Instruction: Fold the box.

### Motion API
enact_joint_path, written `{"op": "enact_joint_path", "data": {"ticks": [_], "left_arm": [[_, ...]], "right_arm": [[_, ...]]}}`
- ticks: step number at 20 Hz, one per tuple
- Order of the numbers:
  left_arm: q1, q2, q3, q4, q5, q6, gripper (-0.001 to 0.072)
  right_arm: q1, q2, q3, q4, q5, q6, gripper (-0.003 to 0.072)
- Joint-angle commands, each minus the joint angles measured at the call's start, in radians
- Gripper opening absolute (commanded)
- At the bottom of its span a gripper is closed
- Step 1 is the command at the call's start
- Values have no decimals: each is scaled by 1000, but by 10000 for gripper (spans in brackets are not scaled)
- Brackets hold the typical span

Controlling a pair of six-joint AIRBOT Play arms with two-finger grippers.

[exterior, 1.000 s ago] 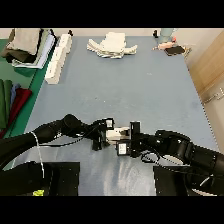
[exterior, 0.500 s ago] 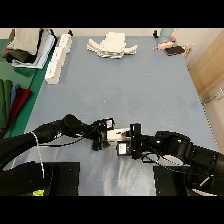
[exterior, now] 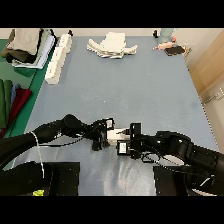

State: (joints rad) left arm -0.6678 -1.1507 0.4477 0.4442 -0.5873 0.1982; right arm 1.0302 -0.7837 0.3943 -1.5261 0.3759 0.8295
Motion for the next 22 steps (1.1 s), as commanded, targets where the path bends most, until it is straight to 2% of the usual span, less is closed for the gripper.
{"op": "enact_joint_path", "data": {"ticks": [1, 6, 7, 8, 9, 11, 16, 19, 22], "left_arm": [[0, 0, 0, 1, 2, 3, 525], [0, 0, 0, 1, 2, 3, 525], [0, 0, 0, 1, 2, 3, 524], [0, 0, 0, 1, 2, 3, 524], [0, 0, 0, 1, 2, 3, 524], [0, 0, 0, 1, 2, 3, 525], [0, 0, 0, 1, 2, 3, 525], [0, 0, 0, 1, 2, 3, 525], [0, 0, 0, 1, 2, 3, 525]], "right_arm": [[0, 33, 1, -3, -15, 0, 470], [-2, 91, 1, 2, -8, 2, 465], [-2, 107, 1, 35, -5, 17, 438], [-2, 122, 1, 81, 2, 65, 290], [-2, 140, -4, 129, 8, 141, 80], [-2, 172, -36, 211, -35, 253, 3], [-2, 247, -214, 375, -403, 375, 3], [-2, 256, -271, 469, -410, 380, 3], [-2, 253, -277, 476, -362, 385, 4]]}}
